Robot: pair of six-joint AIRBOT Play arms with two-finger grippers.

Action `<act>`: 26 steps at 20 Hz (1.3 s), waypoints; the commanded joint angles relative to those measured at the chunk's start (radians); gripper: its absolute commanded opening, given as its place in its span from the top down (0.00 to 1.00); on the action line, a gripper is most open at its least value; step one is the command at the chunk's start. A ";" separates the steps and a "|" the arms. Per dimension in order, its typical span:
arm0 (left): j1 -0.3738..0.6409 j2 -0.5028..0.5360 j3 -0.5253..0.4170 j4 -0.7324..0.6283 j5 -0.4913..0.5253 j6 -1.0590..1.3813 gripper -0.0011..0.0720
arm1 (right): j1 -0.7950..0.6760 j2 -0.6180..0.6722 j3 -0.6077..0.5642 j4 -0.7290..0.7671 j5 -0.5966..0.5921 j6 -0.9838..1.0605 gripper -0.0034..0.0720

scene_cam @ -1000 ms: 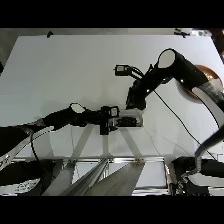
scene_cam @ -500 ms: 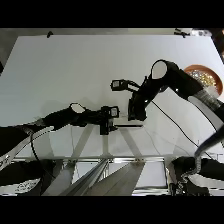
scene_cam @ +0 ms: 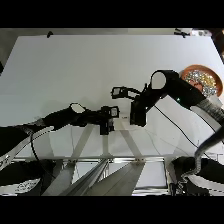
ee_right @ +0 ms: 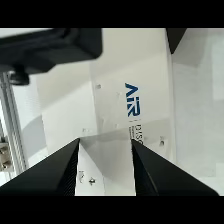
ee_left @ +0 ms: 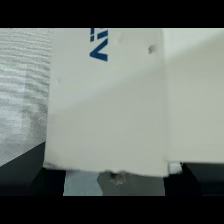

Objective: Fold the box and place the chain.

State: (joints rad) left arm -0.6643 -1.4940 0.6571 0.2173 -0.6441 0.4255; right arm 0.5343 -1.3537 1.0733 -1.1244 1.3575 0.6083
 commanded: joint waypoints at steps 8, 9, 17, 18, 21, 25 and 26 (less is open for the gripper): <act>0.000 0.000 0.000 0.000 0.000 0.000 0.75 | 0.053 0.046 -0.080 -0.057 -0.137 0.051 0.41; 0.000 0.000 0.000 0.000 0.000 0.000 0.75 | 0.053 0.061 -0.099 -0.065 -0.153 0.057 0.41; 0.000 0.000 0.000 0.000 0.000 0.000 0.75 | 0.078 0.132 -0.178 -0.089 -0.226 0.074 0.27; 0.000 0.000 0.000 0.000 0.000 0.000 0.75 | 0.083 0.132 -0.178 -0.102 -0.249 0.079 0.27; 0.000 0.000 0.000 0.000 0.000 0.000 0.75 | 0.084 0.132 -0.178 -0.164 -0.278 0.152 0.27; 0.000 0.000 0.000 0.000 0.000 0.000 0.75 | 0.084 0.134 -0.178 -0.177 -0.275 0.155 0.42; 0.000 0.000 0.000 0.000 0.000 0.000 0.75 | 0.084 0.139 -0.178 -0.177 -0.275 0.155 0.43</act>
